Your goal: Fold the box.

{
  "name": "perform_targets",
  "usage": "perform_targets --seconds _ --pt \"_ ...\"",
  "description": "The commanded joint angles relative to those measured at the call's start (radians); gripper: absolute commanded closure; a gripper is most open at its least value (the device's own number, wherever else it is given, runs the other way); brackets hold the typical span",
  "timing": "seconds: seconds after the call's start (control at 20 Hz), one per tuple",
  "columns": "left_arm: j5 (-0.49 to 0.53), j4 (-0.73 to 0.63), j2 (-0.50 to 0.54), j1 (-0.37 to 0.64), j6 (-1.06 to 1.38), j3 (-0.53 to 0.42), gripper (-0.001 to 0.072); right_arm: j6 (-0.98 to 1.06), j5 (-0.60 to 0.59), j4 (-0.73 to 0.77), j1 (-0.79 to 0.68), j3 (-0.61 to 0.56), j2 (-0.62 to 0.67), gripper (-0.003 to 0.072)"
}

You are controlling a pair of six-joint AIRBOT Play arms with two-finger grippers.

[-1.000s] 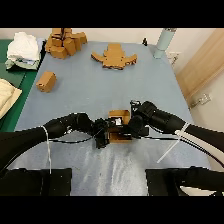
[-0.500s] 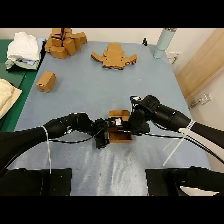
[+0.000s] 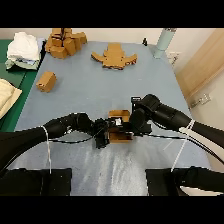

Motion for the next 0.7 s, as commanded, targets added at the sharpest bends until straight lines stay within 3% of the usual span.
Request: perform_targets --seconds 0.0,0.15,0.25,0.6,0.65 --pt "0.000 0.000 0.000 0.000 0.000 0.000 0.0331 -0.006 -0.008 0.000 0.000 0.011 0.006 0.0363" --pt "0.000 0.000 0.000 0.000 0.000 0.000 0.0331 -0.006 -0.029 -0.006 -0.001 0.025 0.017 0.0367" --pt "0.000 0.000 0.000 0.000 0.000 0.000 0.0331 -0.006 -0.045 -0.017 -0.003 0.030 0.017 0.0414" --pt "0.000 0.000 0.000 0.000 0.000 0.000 0.0331 -0.006 -0.061 -0.025 -0.003 0.034 0.032 0.0428" --pt "0.000 0.000 0.000 0.000 0.000 0.000 0.0331 -0.006 -0.062 -0.028 -0.003 0.034 0.034 0.0492"
